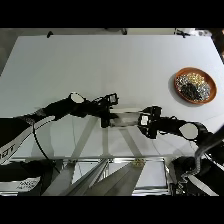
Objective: Fold the box and place the chain.
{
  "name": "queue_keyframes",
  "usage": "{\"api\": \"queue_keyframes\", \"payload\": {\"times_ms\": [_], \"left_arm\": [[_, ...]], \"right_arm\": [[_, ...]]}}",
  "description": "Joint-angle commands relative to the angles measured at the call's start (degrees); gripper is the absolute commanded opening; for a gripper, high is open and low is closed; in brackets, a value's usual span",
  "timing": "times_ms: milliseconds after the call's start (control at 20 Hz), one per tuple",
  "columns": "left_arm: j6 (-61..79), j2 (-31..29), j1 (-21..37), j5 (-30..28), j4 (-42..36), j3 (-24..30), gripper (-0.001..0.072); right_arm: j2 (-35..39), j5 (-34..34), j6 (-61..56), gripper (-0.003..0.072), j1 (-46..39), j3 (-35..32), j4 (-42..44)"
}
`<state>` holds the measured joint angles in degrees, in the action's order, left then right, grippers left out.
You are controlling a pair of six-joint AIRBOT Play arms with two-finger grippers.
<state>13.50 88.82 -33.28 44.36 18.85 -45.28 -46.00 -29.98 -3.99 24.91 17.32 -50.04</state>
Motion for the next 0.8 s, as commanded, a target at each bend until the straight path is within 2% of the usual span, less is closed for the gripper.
{"api": "queue_keyframes", "payload": {"times_ms": [0,200,400,750], "left_arm": [[0.0,0.0,0.0,0.0,0.0,0.0,0.0012],[0.0,0.0,0.0,0.0,0.0,0.0,0.0012],[0.0,0.0,0.0,0.0,0.0,0.0,0.0012],[0.0,0.0,0.0,0.0,0.0,0.0,0.0012]], "right_arm": [[-2.5,-3.0,10.4,0.0694,-1.5,0.0,8.1],[-5.7,-1.8,12.0,0.0693,-2.4,0.1,10.2],[-5.8,-5.3,13.7,0.0687,-8.0,1.3,10.3],[-5.8,-9.2,22.8,0.0686,-8.5,1.7,14.5]]}}
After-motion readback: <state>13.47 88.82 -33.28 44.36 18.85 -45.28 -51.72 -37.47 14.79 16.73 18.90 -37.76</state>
